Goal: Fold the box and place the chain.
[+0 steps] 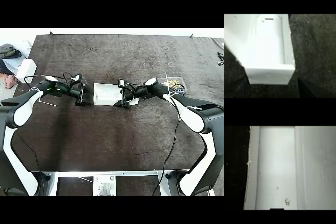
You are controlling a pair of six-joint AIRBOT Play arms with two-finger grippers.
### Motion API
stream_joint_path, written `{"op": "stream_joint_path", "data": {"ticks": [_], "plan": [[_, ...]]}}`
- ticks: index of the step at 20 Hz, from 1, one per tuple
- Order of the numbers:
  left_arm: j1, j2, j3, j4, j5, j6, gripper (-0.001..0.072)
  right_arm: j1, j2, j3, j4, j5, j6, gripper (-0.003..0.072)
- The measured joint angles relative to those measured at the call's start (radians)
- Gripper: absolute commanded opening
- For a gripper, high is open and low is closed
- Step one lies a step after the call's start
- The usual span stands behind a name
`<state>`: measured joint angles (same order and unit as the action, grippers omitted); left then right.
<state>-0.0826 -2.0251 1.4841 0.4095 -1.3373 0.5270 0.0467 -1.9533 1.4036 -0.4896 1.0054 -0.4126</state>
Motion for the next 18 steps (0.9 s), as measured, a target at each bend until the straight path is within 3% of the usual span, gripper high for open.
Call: {"op": "stream_joint_path", "data": {"ticks": [7, 18], "plan": [[0.010, 0.001, 0.028, 0.036, -0.029, 0.003, 0.0707, 0.000, 0.000, 0.000, 0.000, 0.001, 0.003, 0.0267], [-0.043, -0.018, 0.032, 0.009, 0.022, 0.004, 0.0675, 0.000, 0.000, 0.000, 0.000, 0.001, 0.005, 0.0267]]}}
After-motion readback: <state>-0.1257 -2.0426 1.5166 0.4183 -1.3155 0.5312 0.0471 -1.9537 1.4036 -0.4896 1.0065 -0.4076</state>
